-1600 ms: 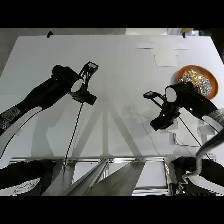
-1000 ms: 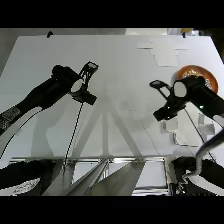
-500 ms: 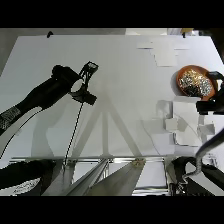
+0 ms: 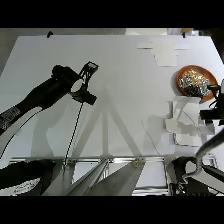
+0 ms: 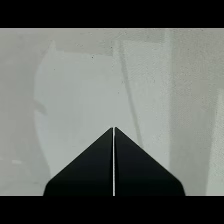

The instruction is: Fold the box and place the chain.

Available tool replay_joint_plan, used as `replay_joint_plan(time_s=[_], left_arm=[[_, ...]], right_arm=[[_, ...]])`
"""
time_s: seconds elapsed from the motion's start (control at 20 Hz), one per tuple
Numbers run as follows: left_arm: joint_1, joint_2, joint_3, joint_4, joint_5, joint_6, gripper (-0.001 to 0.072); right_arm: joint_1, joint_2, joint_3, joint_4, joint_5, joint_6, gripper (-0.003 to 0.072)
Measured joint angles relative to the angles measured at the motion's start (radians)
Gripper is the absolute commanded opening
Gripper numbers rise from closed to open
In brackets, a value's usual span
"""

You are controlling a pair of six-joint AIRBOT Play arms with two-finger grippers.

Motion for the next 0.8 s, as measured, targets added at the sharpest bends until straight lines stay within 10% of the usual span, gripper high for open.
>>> replay_joint_plan(time_s=[0.25, 0.35, 0.8], left_arm=[[0.000, 0.000, 0.000, 0.000, 0.000, 0.000, 0.0011], [0.000, 0.000, 0.000, 0.000, 0.000, 0.000, 0.0011], [0.000, 0.000, 0.000, 0.000, 0.000, 0.000, 0.0011]], right_arm=[[-0.002, -0.077, -0.026, -0.071, 0.003, 0.048, 0.0219], [-0.002, -0.091, -0.030, -0.086, -0.005, 0.062, 0.0020], [0.121, 0.015, -0.039, 0.108, -0.068, -0.015, 0.0019]])
